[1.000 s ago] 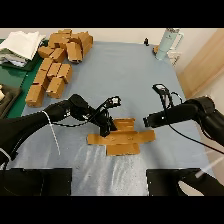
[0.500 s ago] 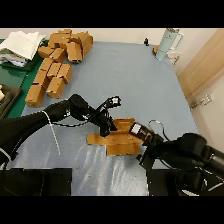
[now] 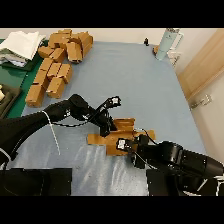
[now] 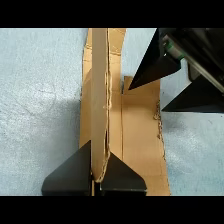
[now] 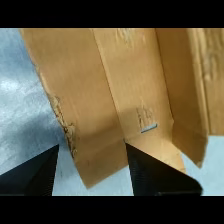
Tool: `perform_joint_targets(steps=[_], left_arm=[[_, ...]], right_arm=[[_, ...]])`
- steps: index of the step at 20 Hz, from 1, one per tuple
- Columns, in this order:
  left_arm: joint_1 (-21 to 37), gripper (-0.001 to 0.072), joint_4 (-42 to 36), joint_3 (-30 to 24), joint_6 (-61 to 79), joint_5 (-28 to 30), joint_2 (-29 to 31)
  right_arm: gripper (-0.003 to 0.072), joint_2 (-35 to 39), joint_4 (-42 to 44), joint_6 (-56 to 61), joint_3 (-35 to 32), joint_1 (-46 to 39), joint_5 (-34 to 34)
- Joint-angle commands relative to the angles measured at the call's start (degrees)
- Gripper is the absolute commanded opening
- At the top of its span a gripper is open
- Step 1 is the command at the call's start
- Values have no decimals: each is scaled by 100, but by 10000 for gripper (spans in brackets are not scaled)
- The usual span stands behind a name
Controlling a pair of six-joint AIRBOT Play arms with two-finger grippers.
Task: Fold the box.
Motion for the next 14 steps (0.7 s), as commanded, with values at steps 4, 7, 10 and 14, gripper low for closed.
perform_joint_targets(steps=[4, 7, 10, 14], left_arm=[[0, 13, 0, -2, 2, 0, 4], [0, 13, 0, -2, 2, 2, 4], [0, 13, 0, -2, 2, 2, 4], [0, 13, 0, -2, 2, 2, 4]], right_arm=[[628, -157, -1268, 455, -7, 17, 640], [628, -107, -1519, 815, 142, 17, 669], [629, -33, -1510, 1038, 330, 17, 667], [669, -37, -1364, 1207, 343, 17, 522]])
